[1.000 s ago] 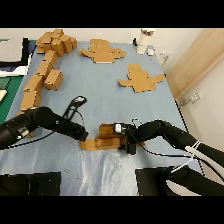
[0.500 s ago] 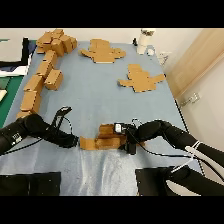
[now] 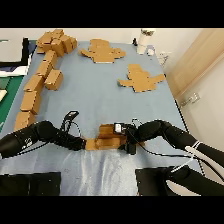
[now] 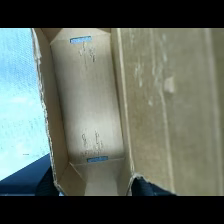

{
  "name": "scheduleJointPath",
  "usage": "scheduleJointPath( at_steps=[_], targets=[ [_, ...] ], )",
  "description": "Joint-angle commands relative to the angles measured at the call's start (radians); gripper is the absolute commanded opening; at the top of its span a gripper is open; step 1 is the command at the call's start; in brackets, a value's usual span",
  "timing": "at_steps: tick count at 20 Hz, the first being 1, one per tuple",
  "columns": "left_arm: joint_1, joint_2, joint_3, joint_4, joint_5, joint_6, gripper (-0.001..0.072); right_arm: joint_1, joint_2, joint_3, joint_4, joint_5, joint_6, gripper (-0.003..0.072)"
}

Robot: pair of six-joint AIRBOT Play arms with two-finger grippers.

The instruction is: Fold the box.

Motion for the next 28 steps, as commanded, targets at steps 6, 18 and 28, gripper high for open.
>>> scheduleJointPath(
  at_steps=[6,18,28],
  targets=[
    [-0.012,-0.007,0.006,-0.152,0.024,0.098,0.0009,0.001,0.0,0.0,0.0,0.0,0.0,0.0503],
    [-0.011,0.051,0.027,-0.175,-0.051,0.136,0.0011,0.001,0.0,0.0,0.0,0.0,0.0,0.0503],
    [-0.01,0.051,0.072,-0.193,0.004,0.147,0.0013,0.001,0.0,0.0,0.0,0.0,0.0,0.0503]
  ],
)
